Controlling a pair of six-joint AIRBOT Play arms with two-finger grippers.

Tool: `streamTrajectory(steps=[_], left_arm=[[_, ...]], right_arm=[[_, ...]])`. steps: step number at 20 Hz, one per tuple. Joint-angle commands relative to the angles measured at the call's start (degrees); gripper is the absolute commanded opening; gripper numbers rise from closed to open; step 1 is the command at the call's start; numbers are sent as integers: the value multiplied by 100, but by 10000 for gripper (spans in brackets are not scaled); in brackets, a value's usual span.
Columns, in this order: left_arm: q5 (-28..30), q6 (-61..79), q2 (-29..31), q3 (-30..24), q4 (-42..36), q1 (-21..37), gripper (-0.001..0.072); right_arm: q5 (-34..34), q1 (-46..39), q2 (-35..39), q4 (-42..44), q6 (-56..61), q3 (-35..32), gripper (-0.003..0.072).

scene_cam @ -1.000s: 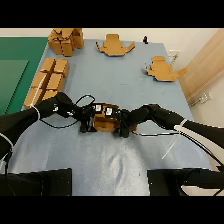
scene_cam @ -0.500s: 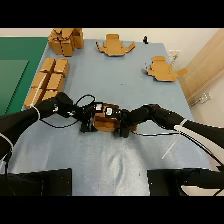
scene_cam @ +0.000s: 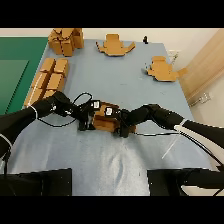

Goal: Fold the box.

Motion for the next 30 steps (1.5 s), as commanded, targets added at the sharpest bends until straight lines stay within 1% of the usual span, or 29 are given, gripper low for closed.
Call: streamTrajectory(steps=[1, 7, 8, 10, 11, 12, 13, 14, 15, 16, 17, 19, 22, 23, 26, 30], left_arm=[[-199, 111, -13, 4, 15, -149, 691], [-271, 116, -11, 4, 26, -164, 690], [-264, 116, -11, 4, 44, -162, 609], [-411, 118, -11, 4, 256, -164, 200], [-448, 116, -9, 4, 306, -164, 82], [-459, 116, -11, 4, 323, -162, 48], [-459, 111, -11, 4, 326, -162, 49], [-452, 92, -11, 4, 323, -164, 49], [-450, 48, -11, 4, 323, -162, 48], [-457, 0, -11, 4, 323, -164, 48], [-457, -133, -11, 4, 323, -162, 48], [-457, -422, -11, 4, 323, -164, 48], [-452, -914, -11, 4, 326, -162, 48], [-446, -990, -11, 4, 326, -164, 48], [-417, -997, -11, 4, 323, -164, 48], [-413, -997, -11, 4, 328, -164, 48]], right_arm=[[13, 2, 4, 0, 4, -4, 7], [15, 2, 4, 0, 4, -4, 7], [15, 2, 4, 0, 4, -4, 7], [15, 2, 4, 2, 4, -4, 7], [15, 2, 4, 0, 4, -4, 7], [17, 2, 4, 0, 4, -4, 7], [15, 2, 7, 2, 7, -4, 7], [15, -2, 11, 2, 33, -4, 78], [17, -11, 24, -2, 168, -4, 312], [17, -39, 44, -22, 308, -4, 594], [15, -76, 74, -24, 442, -4, 650], [-7, -92, 170, -149, 654, -4, 665], [-44, -94, 407, -236, 651, -4, 679], [-140, -94, 503, -258, 651, -4, 720], [-708, -94, 748, -455, 719, -4, 720], [-1392, -94, 990, -892, 1172, -4, 720]])
